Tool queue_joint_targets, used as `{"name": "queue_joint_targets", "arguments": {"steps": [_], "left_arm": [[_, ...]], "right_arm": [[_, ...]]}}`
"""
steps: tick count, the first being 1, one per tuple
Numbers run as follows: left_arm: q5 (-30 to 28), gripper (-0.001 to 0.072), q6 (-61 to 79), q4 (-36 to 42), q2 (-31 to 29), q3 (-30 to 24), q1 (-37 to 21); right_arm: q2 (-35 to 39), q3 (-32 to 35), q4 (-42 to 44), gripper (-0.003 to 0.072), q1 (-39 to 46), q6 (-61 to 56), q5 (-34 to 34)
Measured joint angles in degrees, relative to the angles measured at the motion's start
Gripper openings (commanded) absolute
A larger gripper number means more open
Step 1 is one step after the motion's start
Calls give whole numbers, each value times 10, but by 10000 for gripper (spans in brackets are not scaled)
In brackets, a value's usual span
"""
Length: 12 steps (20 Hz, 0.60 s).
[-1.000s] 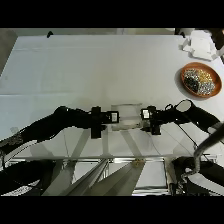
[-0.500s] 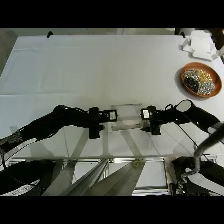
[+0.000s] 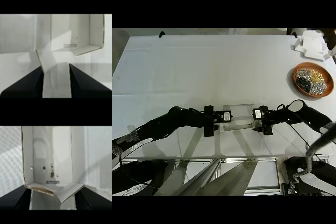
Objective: Fold the box and place the chain.
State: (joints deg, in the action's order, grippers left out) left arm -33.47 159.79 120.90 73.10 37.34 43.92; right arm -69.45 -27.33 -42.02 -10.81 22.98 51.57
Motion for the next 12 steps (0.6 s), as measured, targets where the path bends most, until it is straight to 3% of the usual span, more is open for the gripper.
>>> {"name": "queue_joint_targets", "arguments": {"steps": [6,12], "left_arm": [[6,266,8,13,5,0,21],[32,259,9,26,5,0,32]], "right_arm": [[0,0,0,421,0,0,0],[0,0,0,421,0,0,-1]]}}
